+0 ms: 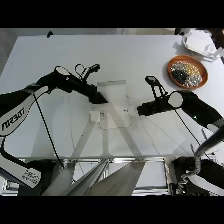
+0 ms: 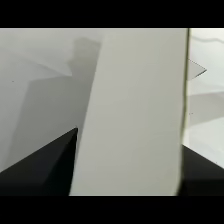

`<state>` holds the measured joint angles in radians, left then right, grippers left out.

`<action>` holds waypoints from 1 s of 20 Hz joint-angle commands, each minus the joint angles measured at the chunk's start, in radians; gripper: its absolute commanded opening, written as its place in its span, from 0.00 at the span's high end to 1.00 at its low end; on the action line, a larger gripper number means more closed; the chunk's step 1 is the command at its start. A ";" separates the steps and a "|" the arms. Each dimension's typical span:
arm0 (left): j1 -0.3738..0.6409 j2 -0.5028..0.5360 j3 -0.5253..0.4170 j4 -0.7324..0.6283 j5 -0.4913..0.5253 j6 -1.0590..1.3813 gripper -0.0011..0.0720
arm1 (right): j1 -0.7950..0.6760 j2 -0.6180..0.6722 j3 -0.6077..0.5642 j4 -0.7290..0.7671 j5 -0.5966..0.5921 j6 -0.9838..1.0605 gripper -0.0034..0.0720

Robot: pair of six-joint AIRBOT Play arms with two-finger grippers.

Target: Fold the box and place the chain.

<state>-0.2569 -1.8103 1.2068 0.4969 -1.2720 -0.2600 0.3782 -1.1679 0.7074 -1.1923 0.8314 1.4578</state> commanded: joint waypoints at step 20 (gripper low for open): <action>-0.023 0.214 0.000 0.117 -0.002 0.048 0.99 | 0.001 0.030 0.149 0.011 0.188 -0.018 0.42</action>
<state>-0.2718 -1.6531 1.2068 0.5858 -1.2713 -0.1459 0.3782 -1.1564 0.8001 -1.1858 0.9417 1.4548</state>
